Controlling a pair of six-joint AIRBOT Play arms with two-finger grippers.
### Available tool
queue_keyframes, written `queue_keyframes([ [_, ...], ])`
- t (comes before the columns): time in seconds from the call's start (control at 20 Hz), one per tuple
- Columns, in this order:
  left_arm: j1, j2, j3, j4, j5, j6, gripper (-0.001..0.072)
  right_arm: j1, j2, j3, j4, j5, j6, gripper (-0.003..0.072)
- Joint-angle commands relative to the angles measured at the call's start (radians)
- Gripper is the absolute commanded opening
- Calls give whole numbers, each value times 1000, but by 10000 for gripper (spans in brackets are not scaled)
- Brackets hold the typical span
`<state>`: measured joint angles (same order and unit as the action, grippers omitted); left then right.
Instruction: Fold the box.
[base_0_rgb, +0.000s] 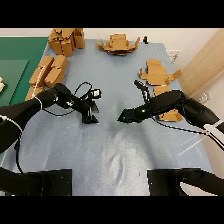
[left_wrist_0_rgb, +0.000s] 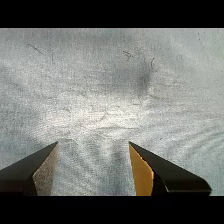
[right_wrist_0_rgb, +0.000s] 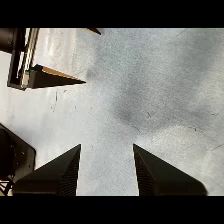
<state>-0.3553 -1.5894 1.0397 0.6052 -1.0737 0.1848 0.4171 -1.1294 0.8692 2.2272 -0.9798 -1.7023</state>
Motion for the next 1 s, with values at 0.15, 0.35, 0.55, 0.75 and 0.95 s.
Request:
queue_keyframes([
  [0.15, 1, -6, 0, -2, 0, 1, 683, 0, -4, -1, 2, -8, 1, 511],
  [0.35, 0, -6, 0, -1, 0, 1, 683, 0, -4, -1, 6, -2, 2, 511],
  [0.55, 0, -6, 0, -2, -1, 1, 683, -6, 5, 72, 39, -41, 70, 511],
  [0.75, 0, -6, 0, -30, 40, 2, 683, -123, 106, 342, -131, -211, 45, 511],
  [0.95, 1, -6, 8, -30, 44, 2, 683, -258, 285, 480, -826, -274, 80, 511],
])
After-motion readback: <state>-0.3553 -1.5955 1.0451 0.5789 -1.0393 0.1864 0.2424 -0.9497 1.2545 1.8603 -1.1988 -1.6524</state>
